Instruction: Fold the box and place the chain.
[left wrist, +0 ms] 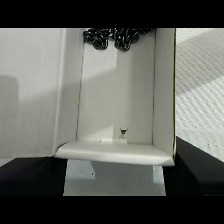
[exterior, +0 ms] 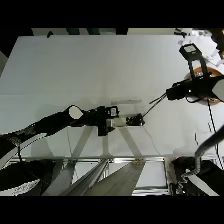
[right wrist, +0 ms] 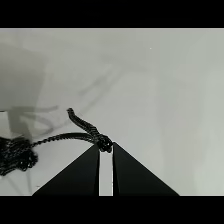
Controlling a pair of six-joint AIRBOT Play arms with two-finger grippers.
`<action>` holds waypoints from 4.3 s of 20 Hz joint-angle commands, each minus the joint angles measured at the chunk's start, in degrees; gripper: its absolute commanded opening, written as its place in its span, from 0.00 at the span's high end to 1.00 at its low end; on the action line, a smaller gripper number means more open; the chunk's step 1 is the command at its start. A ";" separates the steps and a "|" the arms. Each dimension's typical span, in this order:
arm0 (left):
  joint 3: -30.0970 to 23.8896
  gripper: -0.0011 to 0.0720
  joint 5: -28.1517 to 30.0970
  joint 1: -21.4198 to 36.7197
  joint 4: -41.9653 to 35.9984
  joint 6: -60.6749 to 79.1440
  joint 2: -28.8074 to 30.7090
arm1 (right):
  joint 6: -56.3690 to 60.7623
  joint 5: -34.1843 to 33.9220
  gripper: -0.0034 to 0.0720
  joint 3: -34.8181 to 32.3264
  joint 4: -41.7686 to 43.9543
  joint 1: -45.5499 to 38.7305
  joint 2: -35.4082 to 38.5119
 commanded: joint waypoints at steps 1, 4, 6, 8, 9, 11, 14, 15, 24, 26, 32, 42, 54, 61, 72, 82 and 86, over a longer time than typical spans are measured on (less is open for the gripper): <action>0.00 0.50 0.02 0.00 0.02 0.02 -0.02 | 0.98 1.97 0.94 0.04 0.04 7.30 4.22; 0.00 0.50 0.02 0.00 0.02 0.02 -0.02 | 3.28 2.40 0.94 0.04 0.04 13.49 4.22; 0.00 0.50 0.02 0.00 0.02 0.02 0.00 | 5.11 2.38 0.94 0.04 0.07 17.05 4.22; 0.00 0.50 0.02 0.00 0.02 0.02 -0.02 | 5.97 2.21 0.94 0.04 0.92 20.13 4.17; 0.00 0.50 0.00 0.00 0.00 0.02 -0.02 | 6.73 1.99 0.94 0.04 1.44 21.38 4.00; 0.00 0.50 0.02 0.00 0.02 0.02 0.00 | 7.72 1.11 0.94 0.02 2.86 22.86 2.91; 0.00 0.50 0.02 0.00 0.00 0.02 -0.02 | 7.65 -0.42 0.94 0.00 6.56 23.47 -0.55; 0.00 0.50 0.00 0.00 0.02 0.02 -0.02 | 7.48 -0.59 0.94 -0.07 7.67 23.47 -2.01; 0.00 0.50 0.00 0.00 0.02 0.02 -0.02 | 4.61 -8.11 0.94 -6.25 18.05 23.47 -13.27; 0.00 0.50 0.00 0.00 0.02 0.02 -0.02 | 4.39 -9.94 0.94 -6.51 19.34 23.45 -16.20; 0.00 0.50 0.00 0.00 0.02 0.02 -0.02 | 4.22 -11.61 0.94 -6.51 21.53 23.43 -24.00; 0.00 0.50 0.02 0.00 0.02 0.02 -0.02 | 3.08 -12.87 0.68 -6.51 21.51 20.11 -19.12; 0.00 0.50 0.02 0.00 0.00 0.02 0.00 | -51.95 13.00 0.64 -8.50 21.46 -2.43 -5.33; 0.00 0.50 0.02 0.00 0.02 0.02 0.00 | -81.46 -2.78 0.48 -16.22 22.62 -4.20 -11.65; 0.00 0.50 0.02 0.00 0.00 0.02 0.00 | -97.35 -8.87 0.41 -19.10 35.54 -4.02 -19.41; 0.00 0.50 0.02 0.00 0.02 0.02 -0.02 | -94.66 -6.45 0.50 -20.76 37.46 -4.02 -19.96; 0.00 0.50 0.02 0.00 0.00 0.02 -0.02 | -92.52 -6.49 0.76 -21.11 37.31 -4.02 -19.96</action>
